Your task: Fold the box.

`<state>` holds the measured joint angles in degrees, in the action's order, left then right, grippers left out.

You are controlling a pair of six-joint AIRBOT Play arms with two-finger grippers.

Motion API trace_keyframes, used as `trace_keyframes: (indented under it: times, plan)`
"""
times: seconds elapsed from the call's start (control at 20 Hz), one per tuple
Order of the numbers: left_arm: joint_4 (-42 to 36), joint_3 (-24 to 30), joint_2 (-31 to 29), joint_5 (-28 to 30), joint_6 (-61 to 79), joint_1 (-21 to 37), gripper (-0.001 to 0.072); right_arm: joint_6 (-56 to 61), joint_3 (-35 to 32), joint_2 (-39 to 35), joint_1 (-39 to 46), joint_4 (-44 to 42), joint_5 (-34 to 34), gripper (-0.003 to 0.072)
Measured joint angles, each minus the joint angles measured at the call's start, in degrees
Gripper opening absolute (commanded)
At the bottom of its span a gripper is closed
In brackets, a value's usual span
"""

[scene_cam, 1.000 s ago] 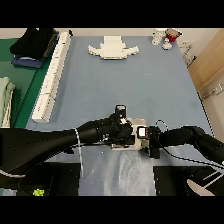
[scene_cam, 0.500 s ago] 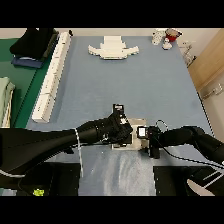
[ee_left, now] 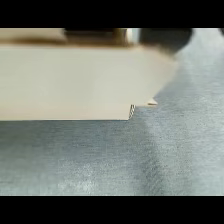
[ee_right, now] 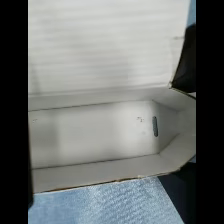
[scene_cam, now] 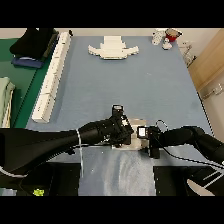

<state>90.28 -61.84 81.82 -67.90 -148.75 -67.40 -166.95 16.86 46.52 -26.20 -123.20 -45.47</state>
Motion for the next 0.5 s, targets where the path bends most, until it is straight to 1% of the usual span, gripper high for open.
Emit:
trace_keyframes:
  times: [0.25, 0.45, 0.5]
  plan:
    - [0.2, -0.2, -0.6, -0.5, 0.9, -0.1, 0.0536, 0.0, 0.0, 0.0, 0.0, 0.0, 0.0, 0.0499]
    - [0.2, -0.7, -3.3, -3.0, 5.6, -0.1, 0.0535, 0.0, 0.0, 0.0, 0.0, 0.0, 0.0, 0.0499]
    - [0.2, -0.8, -4.4, -3.9, 7.0, -0.1, 0.0393, 0.0, 0.0, 0.0, 0.0, 0.0, 0.0, 0.0499]
